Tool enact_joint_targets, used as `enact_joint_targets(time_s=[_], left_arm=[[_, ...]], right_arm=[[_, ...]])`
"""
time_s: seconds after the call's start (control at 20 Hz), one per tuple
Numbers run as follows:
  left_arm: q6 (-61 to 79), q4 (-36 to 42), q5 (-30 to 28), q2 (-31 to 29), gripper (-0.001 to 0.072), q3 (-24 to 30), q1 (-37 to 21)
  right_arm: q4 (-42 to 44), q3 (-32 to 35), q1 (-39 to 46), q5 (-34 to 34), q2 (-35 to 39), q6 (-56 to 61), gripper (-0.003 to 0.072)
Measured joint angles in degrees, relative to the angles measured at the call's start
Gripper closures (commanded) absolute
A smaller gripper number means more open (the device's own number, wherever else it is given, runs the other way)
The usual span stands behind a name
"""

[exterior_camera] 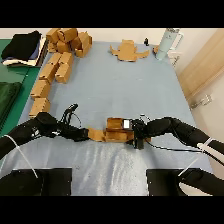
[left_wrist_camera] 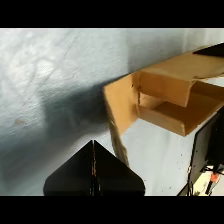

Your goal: Fold the box.

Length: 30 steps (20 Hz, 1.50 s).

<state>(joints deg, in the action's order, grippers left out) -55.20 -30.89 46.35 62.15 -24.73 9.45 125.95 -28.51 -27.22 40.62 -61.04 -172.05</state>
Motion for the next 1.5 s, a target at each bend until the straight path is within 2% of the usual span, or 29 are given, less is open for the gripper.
enact_joint_targets(time_s=[0.4,0.8,0.85,0.9,0.95,1.25,1.5], left_arm=[[4.24,2.71,-2.58,0.57,0.0698,-3.82,9.53],[1.95,2.4,-2.58,0.57,0.0694,-6.56,11.63],[0.68,1.57,-2.73,0.59,0.0663,-7.21,11.39],[-1.2,0.2,-2.97,0.61,0.0454,-8.0,11.23],[-3.02,-1.03,-2.95,0.63,0.0396,-8.74,11.02],[-8.92,-3.54,-2.14,0.68,0.0393,-12.02,10.67],[-10.01,-2.84,-1.16,0.81,0.0393,-12.63,13.6]], right_arm=[[0.0,0.0,0.0,0.0,0.0,-0.02,0.0111],[0.0,-0.02,0.0,0.0,0.0,0.0,0.0111],[0.0,-0.02,0.0,0.0,0.0,0.0,0.0111],[0.0,-0.02,0.0,0.0,0.0,0.0,0.0111],[0.0,-0.02,0.0,0.0,0.0,0.0,0.0111],[0.0,-0.02,0.0,0.0,0.0,-0.02,0.0111],[0.0,0.0,0.0,0.0,0.0,-0.02,0.0111]])
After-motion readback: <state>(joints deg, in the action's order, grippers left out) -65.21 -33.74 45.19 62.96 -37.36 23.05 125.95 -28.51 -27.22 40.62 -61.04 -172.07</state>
